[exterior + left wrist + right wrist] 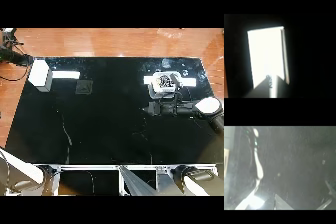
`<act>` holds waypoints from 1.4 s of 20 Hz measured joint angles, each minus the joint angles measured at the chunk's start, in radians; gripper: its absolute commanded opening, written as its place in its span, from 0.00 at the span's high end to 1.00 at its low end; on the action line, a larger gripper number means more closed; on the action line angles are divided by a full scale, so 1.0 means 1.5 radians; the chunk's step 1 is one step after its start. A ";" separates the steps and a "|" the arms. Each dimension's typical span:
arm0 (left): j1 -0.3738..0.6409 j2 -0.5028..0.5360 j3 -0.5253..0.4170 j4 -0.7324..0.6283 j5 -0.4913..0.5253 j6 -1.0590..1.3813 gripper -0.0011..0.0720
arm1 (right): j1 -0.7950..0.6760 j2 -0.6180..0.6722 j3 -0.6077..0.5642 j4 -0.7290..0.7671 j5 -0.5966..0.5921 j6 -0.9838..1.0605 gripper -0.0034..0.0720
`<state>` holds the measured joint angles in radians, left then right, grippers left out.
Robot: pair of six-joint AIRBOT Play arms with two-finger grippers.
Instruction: Fold the box and place the chain.
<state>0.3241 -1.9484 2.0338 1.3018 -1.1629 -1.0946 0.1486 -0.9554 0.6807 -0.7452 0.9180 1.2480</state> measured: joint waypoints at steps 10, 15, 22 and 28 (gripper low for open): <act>-0.152 0.272 -0.077 0.055 -0.066 -0.203 0.96 | -0.045 0.060 0.331 -0.358 0.170 0.130 0.93; -0.283 0.557 -0.395 0.073 0.047 -0.228 0.96 | -0.047 0.211 0.261 -0.520 0.222 0.229 0.93; -0.331 0.857 -0.807 0.073 0.160 -0.276 0.95 | -0.047 0.297 0.068 -0.552 0.164 0.283 0.93; -0.335 0.911 -0.885 0.072 0.169 -0.300 0.95 | -0.047 0.305 0.030 -0.552 0.143 0.288 0.93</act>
<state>-0.1780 -0.5823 0.7067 1.4097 -0.9092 -1.5452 0.0776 -0.4980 0.7261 -1.5726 1.1332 1.6806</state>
